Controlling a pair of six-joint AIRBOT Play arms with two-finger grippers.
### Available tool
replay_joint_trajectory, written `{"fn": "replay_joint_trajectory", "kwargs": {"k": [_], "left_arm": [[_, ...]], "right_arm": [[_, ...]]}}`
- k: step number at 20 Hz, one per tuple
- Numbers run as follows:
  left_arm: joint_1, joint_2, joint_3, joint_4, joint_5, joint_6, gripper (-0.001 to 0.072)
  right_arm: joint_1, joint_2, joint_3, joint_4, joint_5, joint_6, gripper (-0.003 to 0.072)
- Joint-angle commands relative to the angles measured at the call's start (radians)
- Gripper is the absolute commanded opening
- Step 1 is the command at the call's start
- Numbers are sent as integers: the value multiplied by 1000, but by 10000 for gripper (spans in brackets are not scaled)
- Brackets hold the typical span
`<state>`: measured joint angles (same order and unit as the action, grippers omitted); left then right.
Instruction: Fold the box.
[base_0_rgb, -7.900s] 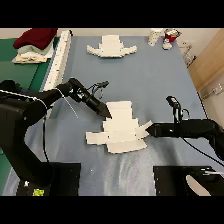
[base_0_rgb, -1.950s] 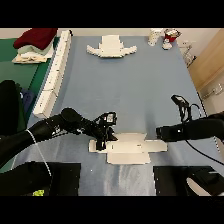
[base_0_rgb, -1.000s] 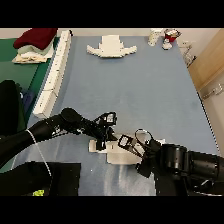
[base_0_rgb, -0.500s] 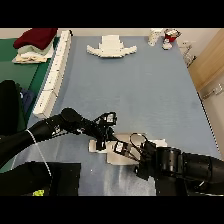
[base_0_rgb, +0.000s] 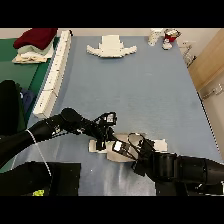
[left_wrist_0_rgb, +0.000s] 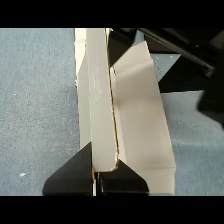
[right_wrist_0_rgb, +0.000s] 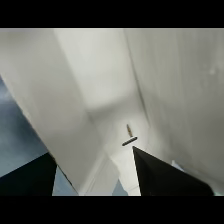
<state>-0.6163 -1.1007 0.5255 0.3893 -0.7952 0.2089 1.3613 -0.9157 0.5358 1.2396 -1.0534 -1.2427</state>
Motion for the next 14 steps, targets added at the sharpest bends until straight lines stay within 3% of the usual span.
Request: {"fn": "replay_joint_trajectory", "kwargs": {"k": [1, 9, 14], "left_arm": [[0, 1, 0, 0, 0, 0, 14], [0, 1, 0, 0, 0, 0, 14], [0, 1, 0, 0, 0, 0, 14]], "right_arm": [[1, -5, -1, -161, -2, 231, 720], [0, 140, 3, -138, -81, 224, 720], [-87, 151, -12, -61, -58, 56, 720]]}}
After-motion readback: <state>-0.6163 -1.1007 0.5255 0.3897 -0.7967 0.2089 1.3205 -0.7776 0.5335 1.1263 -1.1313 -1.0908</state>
